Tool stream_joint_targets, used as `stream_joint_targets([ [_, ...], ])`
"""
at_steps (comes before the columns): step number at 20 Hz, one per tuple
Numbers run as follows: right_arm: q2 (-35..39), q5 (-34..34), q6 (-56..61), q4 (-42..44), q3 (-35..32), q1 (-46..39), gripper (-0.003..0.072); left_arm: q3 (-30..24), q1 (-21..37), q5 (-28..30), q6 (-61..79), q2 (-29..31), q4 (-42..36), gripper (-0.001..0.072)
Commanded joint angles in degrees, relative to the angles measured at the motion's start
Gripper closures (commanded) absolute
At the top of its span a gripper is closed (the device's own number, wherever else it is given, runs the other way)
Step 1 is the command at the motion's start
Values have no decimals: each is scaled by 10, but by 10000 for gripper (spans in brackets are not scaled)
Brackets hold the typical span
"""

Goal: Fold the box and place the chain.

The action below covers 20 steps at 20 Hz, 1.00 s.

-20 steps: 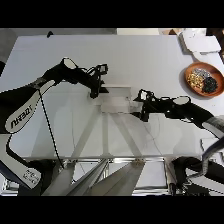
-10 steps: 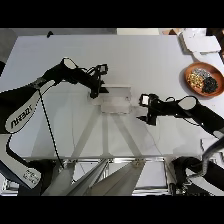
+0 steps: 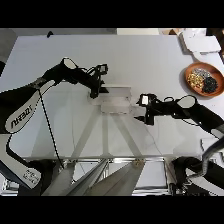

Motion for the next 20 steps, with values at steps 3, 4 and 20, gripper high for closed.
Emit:
stream_joint_targets([
  [3,-71,-29,-104,93,0,0,6,0,0,0,0,0,0,696],
  [4,-78,-29,-125,120,0,1,6,0,0,0,0,0,0,696],
  [20,-86,-58,-39,240,0,0,6,0,0,0,0,0,0,696],
])
